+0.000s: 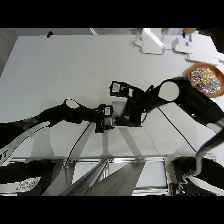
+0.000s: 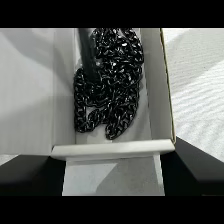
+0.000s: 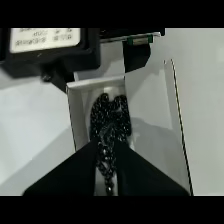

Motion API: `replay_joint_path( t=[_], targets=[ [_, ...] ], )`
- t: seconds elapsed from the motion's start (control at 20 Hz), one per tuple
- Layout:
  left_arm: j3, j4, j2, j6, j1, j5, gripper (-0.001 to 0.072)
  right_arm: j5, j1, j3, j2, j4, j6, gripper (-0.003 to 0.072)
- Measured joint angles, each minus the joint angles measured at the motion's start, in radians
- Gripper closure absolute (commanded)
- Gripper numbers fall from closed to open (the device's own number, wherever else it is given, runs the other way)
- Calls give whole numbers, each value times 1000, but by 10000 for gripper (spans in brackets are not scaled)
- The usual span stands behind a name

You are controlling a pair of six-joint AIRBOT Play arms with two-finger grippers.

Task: Fold the box and place the chain.

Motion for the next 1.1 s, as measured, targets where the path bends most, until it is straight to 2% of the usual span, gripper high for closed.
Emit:
replay_joint_path(
  t=[0.2, 0.4, 0.5, 0.65, 0.85, 0.9, 0.95, 1.0, 1.05, 1.1],
  targets=[
    [0, 0, 0, 0, 0, 0, 456, -33, 17, 0, -32, -33, 84, 482],
    [0, 0, 0, 0, 0, 0, 456, 35, 10, 1, 13, -122, 187, 510],
    [0, 0, 0, 0, 0, 0, 456, 79, -25, 1, 47, -178, 282, 528],
    [0, 0, 0, 0, 0, 0, 456, 145, -118, 0, 81, -226, 432, 650],
    [0, 0, 0, 0, 0, 0, 456, 138, -244, -35, 95, -272, 555, 645],
    [0, 0, 0, 0, 0, 0, 456, 114, -265, -54, 97, -283, 570, 618],
    [0, 0, 0, 0, 0, 0, 456, 83, -282, -78, 97, -291, 584, 511],
    [0, 0, 0, 0, 0, 0, 456, 49, -293, -101, 97, -295, 590, 373],
    [0, 0, 0, 0, 0, 0, 456, 9, -303, -126, 95, -300, 594, 297],
    [0, 0, 0, 0, 0, 0, 456, -26, -309, -146, 88, -303, 594, 296]
  ],
)
